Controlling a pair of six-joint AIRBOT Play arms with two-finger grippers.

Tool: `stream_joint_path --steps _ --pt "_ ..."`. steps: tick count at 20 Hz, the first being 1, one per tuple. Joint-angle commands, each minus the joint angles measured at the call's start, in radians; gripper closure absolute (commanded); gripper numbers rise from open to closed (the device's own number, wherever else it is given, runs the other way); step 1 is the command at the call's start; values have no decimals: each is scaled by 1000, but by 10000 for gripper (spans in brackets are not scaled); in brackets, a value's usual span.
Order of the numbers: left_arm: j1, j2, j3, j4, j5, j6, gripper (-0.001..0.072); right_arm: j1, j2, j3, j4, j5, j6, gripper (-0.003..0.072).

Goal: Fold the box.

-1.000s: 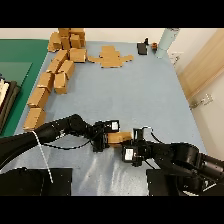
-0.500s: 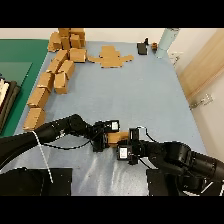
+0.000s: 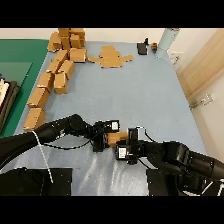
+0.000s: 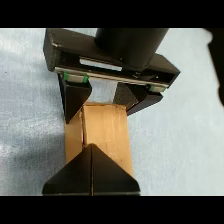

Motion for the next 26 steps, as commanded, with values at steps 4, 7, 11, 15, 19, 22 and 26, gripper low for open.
stream_joint_path --steps 4,7,11,15,19,22,26 --pt "0 0 0 0 0 0 347 0 -27 -1 1 -2 0 681" --pt "0 0 0 0 0 0 347 0 -29 -2 0 -2 0 681" --pt "0 0 0 0 0 0 347 0 -30 -2 0 -3 0 681" --pt "0 0 0 0 0 0 347 0 -30 -2 0 -3 0 681" --pt "0 0 0 0 0 0 347 0 -29 -1 0 -6 0 681" --pt "0 0 0 0 0 0 347 1 18 7 0 -11 0 681" --pt "0 0 0 0 1 0 347 -13 131 15 -98 -108 33 681"
